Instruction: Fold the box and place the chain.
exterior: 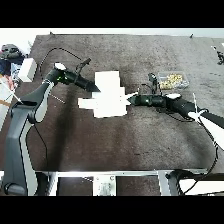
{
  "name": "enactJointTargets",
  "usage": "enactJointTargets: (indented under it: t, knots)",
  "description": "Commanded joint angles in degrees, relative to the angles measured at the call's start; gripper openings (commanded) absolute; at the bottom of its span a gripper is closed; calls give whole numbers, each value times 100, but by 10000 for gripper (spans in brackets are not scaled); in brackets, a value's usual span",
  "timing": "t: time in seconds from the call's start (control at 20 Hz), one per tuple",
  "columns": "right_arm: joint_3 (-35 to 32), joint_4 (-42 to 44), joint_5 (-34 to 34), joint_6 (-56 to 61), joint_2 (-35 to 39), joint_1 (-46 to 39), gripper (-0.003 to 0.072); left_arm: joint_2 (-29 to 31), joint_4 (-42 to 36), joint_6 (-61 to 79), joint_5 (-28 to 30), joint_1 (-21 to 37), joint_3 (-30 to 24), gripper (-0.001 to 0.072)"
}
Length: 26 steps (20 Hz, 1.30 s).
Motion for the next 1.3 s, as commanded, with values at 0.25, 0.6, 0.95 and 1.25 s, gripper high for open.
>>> enactJointTargets:
  t: [0.25, 0.6, 0.95, 1.25]
  knots:
    - [4, 4, 131, 4, 216, -258, 470, 15, -9, 857, -328, -11, -2, 11]
    - [4, -94, 533, 11, 896, -1344, 470, 28, -105, 3342, -229, -11, -2, 10]
    - [2, -949, 551, 221, 883, -1405, 470, 94, -188, 4588, 675, -11, -2, 10]
    - [0, -1080, 468, 197, 848, -1405, 470, 94, 551, 4603, 787, -122, -2, 11]
